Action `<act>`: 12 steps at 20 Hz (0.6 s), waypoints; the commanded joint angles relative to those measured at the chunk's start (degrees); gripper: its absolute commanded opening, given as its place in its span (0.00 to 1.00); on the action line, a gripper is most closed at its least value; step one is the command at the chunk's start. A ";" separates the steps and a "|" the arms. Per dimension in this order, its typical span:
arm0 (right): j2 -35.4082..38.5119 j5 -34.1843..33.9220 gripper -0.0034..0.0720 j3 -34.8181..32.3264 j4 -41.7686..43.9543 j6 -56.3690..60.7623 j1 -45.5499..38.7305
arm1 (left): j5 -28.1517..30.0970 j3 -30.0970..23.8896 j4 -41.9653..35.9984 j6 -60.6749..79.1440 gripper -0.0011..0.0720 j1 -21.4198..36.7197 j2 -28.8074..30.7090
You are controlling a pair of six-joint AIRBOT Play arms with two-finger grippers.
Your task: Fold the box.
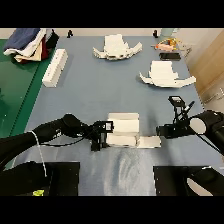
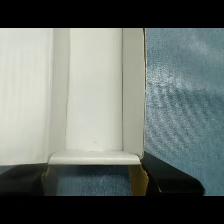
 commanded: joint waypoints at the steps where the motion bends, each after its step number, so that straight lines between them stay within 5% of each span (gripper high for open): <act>1: -3.67 -0.55 0.05 -3.52 7.82 1.38 -1.27 | 0.00 0.02 0.02 0.02 0.59 0.02 0.00; 6: -4.72 -3.56 0.05 -4.96 23.17 -9.73 -1.27 | 0.02 0.02 0.02 0.02 0.59 0.02 0.00; 12: -2.43 -3.69 0.05 -4.68 27.30 -13.53 -1.27 | 0.02 0.02 0.02 0.02 0.59 0.02 0.02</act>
